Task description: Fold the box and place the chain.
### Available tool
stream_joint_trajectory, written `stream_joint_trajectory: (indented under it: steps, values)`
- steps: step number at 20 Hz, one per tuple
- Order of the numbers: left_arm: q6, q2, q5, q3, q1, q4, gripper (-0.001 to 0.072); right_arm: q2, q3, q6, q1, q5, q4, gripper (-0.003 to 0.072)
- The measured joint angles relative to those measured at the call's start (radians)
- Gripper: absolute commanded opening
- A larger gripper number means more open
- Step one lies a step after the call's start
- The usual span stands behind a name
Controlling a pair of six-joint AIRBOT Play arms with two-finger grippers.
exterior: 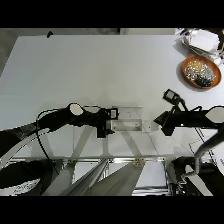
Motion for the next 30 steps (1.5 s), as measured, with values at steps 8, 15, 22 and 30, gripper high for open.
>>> stream_joint_trajectory:
  steps: [8, 15, 22, 30]
  values:
    - [0.0, 0.0, 0.0, 0.0, 0.0, 0.001, 0.032, -0.106, 0.0, 0.426, -0.104, 0.032, -0.098, 0.0012]
    - [0.0, 0.0, 0.0, 0.0, 0.0, 0.001, 0.032, -0.298, 0.0, 0.478, -0.004, -0.032, -0.071, 0.0009]
    - [0.0, 0.0, 0.0, 0.0, 0.0, 0.001, 0.032, -0.347, 0.0, 0.485, 0.023, -0.09, -0.047, 0.0009]
    - [0.0, 0.0, -0.001, 0.0, 0.0, 0.001, 0.032, -0.352, 0.0, 0.468, 0.04, -0.112, 0.026, 0.002]
